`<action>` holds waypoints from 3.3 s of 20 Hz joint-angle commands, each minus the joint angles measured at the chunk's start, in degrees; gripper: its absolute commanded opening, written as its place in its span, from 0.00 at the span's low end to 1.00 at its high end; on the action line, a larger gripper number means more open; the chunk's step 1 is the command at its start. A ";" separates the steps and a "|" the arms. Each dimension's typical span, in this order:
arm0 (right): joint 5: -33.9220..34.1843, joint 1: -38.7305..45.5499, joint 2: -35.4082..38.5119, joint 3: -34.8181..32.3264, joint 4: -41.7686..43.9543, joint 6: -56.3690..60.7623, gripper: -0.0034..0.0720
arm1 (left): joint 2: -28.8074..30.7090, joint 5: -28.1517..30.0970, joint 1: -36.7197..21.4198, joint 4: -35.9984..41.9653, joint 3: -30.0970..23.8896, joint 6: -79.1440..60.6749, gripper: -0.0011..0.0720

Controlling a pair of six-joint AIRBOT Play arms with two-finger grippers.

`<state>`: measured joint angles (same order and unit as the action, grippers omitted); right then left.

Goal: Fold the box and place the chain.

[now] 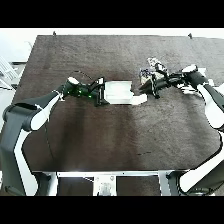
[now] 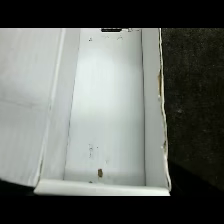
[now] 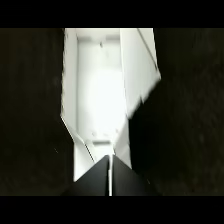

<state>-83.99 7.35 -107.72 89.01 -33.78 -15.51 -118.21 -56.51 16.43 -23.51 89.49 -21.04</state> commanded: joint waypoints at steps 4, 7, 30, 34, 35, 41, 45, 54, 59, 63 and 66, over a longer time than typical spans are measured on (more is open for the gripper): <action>1.03 -5.49 0.46 0.00 9.70 10.47 0.06 | -0.04 -0.02 -0.02 -0.04 -0.02 -0.02 0.86; 11.47 -8.20 0.44 0.07 9.33 12.33 0.06 | -0.04 -0.02 -0.02 -0.04 -0.02 0.00 0.86; 20.33 -10.80 2.08 5.88 -2.47 19.34 0.05 | -0.04 0.07 -0.02 -0.04 -0.02 -0.02 0.86; 20.31 -10.80 11.78 0.70 -13.16 19.34 0.06 | -0.04 0.09 -0.02 -0.04 -0.02 -0.02 0.86; 19.91 -10.75 13.11 -0.72 -16.70 19.37 0.33 | -0.04 0.07 -0.02 -0.04 -0.02 -0.02 0.86; 19.52 -9.57 11.58 -7.08 -21.81 14.34 0.93 | -0.04 0.07 -0.02 -0.04 -0.02 -0.02 0.86; 19.50 -9.84 8.52 -7.48 -21.75 13.73 0.93 | -0.04 0.09 -0.02 -0.04 -0.02 -0.02 0.86; 19.50 -10.34 5.16 -7.50 -16.44 12.20 0.87 | -0.04 0.09 -0.02 -0.04 -0.02 -0.02 0.86; 19.47 -11.19 4.85 -7.85 -16.15 12.22 0.77 | -0.04 0.09 -0.02 -0.04 -0.02 -0.02 0.86; 19.50 -11.72 4.83 -7.91 -15.54 11.78 0.41 | -0.04 0.09 -0.02 -0.04 -0.02 -0.02 0.86; 19.50 -12.39 4.46 -7.93 -11.34 10.40 0.40 | -0.04 0.09 -0.02 -0.04 -0.02 -0.02 0.86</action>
<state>-64.45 -4.47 -103.02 81.08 -48.25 -3.75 -118.24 -56.45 16.43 -23.55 89.49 -21.04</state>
